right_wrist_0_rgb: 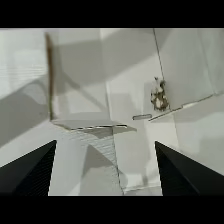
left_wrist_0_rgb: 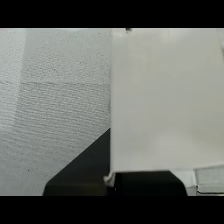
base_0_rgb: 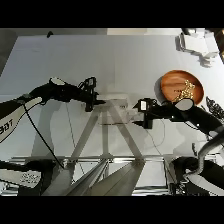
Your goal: Fold the box and place the chain.
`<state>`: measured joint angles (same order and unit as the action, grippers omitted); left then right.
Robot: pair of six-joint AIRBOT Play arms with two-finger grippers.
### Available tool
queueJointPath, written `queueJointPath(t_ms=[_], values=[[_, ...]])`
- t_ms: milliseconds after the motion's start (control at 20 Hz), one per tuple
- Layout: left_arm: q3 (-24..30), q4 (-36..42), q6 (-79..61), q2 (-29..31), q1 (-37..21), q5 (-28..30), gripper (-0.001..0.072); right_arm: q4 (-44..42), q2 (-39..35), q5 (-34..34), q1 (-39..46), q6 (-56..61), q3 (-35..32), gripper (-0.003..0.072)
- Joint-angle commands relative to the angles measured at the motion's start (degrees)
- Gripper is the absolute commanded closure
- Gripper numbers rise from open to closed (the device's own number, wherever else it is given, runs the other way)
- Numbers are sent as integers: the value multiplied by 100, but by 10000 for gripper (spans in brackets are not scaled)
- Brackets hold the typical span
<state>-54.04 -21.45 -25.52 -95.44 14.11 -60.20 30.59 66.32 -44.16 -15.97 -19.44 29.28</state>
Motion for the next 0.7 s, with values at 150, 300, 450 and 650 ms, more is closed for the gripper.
queueJointPath(t_ms=[150,300,450,650], values=[[-2,0,0,-2,0,2,702,-109,463,413,-184,319,-4,-15],[-2,0,0,-2,0,2,702,-151,638,459,-358,317,-4,-14],[-2,0,0,-2,0,2,702,-693,728,459,-468,317,-2,-14],[-2,0,0,-2,0,0,702,-1274,702,634,-468,634,2,-14]])
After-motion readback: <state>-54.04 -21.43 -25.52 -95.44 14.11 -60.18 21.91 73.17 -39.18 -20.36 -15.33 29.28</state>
